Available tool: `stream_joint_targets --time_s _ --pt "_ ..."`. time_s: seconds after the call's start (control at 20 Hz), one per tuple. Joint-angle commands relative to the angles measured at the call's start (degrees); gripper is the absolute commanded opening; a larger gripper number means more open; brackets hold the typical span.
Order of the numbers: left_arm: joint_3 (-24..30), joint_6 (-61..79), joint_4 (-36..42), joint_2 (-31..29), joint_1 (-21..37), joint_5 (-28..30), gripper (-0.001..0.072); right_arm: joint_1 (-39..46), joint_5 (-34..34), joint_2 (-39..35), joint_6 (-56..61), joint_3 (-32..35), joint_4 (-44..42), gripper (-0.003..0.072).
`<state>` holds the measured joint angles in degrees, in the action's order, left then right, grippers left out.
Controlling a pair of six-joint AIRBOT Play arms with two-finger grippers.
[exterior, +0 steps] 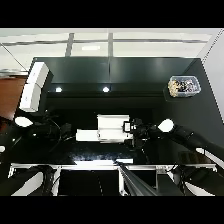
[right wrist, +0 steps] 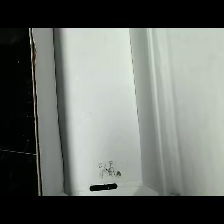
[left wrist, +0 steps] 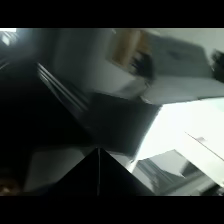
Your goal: Fold the box and place the chain.
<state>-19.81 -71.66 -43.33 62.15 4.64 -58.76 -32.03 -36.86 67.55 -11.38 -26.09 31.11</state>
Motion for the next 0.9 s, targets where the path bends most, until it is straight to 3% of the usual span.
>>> stream_joint_targets --time_s 0.0,0.15,0.2,0.3,0.35,0.4,0.55,0.85 --pt "0.1 6.4 8.1 5.2 -3.1 0.3 0.0035 0.0 0.0 0.0 0.0 -0.1 0.0 0.0551" --pt "0.1 10.8 13.0 6.6 -4.1 0.2 0.0037 0.0 0.0 0.0 0.0 -0.1 0.0 0.0551" --pt "0.1 10.9 14.0 6.7 -4.1 -0.2 0.0072 0.0 0.0 0.0 0.0 -0.1 0.0 0.0550" --pt "-0.9 10.9 13.6 6.7 -4.0 -2.2 0.0437 -0.1 0.0 0.0 0.0 -0.1 0.0 0.0550" --pt "-1.6 10.9 13.4 6.7 -4.0 -3.7 0.0552 -0.1 0.0 0.0 0.0 -0.1 0.0 0.0551" --pt "-2.4 10.8 13.4 6.7 -4.0 -5.4 0.0622 0.0 0.0 0.0 0.0 0.0 0.0 0.0551" --pt "-4.8 10.8 13.4 6.6 -5.1 -9.2 0.0642 -0.1 0.0 0.0 0.0 0.0 0.0 0.0550" --pt "-9.8 6.9 12.8 6.5 -15.1 -5.7 0.0641 -0.1 0.0 0.0 0.0 -0.1 0.0 0.0550"
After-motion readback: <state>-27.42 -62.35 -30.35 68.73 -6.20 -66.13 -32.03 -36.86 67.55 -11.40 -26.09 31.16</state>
